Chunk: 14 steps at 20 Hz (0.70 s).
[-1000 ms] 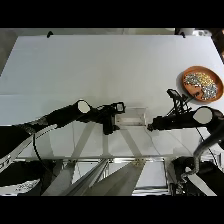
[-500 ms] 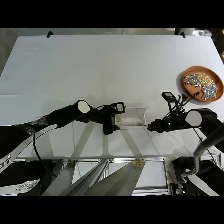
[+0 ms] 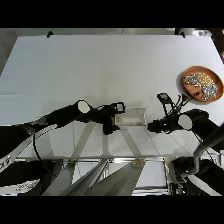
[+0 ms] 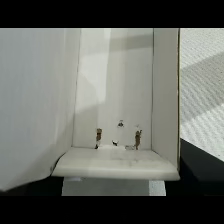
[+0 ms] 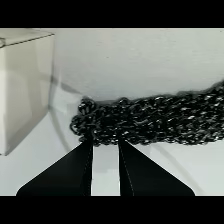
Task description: Fold the box and place the chain.
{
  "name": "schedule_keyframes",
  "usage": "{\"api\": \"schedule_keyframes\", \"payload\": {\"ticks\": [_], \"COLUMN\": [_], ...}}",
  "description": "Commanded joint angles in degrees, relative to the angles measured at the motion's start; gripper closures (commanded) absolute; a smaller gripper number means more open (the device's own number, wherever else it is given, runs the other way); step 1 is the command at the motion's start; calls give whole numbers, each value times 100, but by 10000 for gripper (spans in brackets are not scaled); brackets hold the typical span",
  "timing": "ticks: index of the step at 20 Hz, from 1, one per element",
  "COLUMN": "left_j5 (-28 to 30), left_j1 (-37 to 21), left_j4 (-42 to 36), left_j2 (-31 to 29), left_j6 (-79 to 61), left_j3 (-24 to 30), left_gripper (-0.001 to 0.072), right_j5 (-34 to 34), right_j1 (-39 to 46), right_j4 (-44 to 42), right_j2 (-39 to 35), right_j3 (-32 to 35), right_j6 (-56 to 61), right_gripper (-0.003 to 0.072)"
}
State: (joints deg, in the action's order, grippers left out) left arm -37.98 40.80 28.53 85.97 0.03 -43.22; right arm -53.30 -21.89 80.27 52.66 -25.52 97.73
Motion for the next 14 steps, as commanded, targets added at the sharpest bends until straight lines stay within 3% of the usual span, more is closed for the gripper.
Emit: {"api": "schedule_keyframes", "payload": {"ticks": [1, 10, 12, 14], "left_j5": [0, 0, 0, 0], "left_j1": [0, 0, 0, 0], "left_j4": [0, 0, 0, 0], "left_j2": [2, 2, 2, 2], "left_j6": [0, 0, 0, 0], "left_j3": [2, 0, 0, 2], "left_gripper": [271, 271, 271, 271], "right_j5": [55, 197, 197, 197], "right_j1": [-31, -31, -31, -31], "right_j4": [208, -232, -225, -229], "right_j2": [101, 337, 339, 374], "right_j3": [4, 4, 4, 4], "right_j6": [76, -483, -505, -505], "right_gripper": [505, 507, 537, 666]}}
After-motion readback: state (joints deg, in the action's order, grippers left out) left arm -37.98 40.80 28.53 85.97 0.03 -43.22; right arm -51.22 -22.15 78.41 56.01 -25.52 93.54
